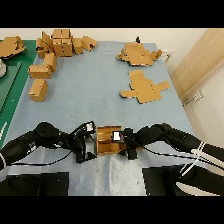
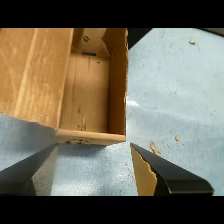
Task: Fold the box.
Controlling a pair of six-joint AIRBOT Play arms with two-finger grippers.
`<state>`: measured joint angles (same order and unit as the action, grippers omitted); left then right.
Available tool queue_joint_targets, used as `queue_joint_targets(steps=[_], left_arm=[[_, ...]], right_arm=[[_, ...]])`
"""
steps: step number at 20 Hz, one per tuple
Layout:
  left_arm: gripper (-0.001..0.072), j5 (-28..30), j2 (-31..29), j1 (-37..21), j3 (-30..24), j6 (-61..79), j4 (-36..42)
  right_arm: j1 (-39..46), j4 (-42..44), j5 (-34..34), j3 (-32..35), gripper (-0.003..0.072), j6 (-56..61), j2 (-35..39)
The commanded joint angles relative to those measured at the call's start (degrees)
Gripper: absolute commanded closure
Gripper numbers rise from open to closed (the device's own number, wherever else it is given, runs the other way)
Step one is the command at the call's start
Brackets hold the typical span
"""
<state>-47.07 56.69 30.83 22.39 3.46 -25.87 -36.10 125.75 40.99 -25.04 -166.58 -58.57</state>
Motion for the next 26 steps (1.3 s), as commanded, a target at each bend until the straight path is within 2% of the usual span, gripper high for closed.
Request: queue_joint_targets(steps=[1,6,14,20,26], left_arm=[[0.0008,1.6,0.0,0.9,0.0,-0.5,-1.3],[0.0007,7.6,0.1,2.1,0.0,-0.5,-1.1],[0.0007,9.3,0.4,6.7,0.0,-0.4,-1.1],[0.0007,9.2,4.5,6.7,0.0,1.4,-0.9],[0.0007,9.6,4.5,7.6,0.2,1.9,-0.7]], right_arm=[[0.0,0.0,0.0,0.0,0.0175,0.1,0.0],[0.0,0.0,0.0,0.0,0.0174,0.1,0.0],[0.0,0.0,0.0,0.0,0.0174,0.1,0.0],[0.0,0.0,0.0,0.0,0.0174,0.1,0.0],[0.0,0.0,0.0,0.0,0.0174,0.1,0.0]])
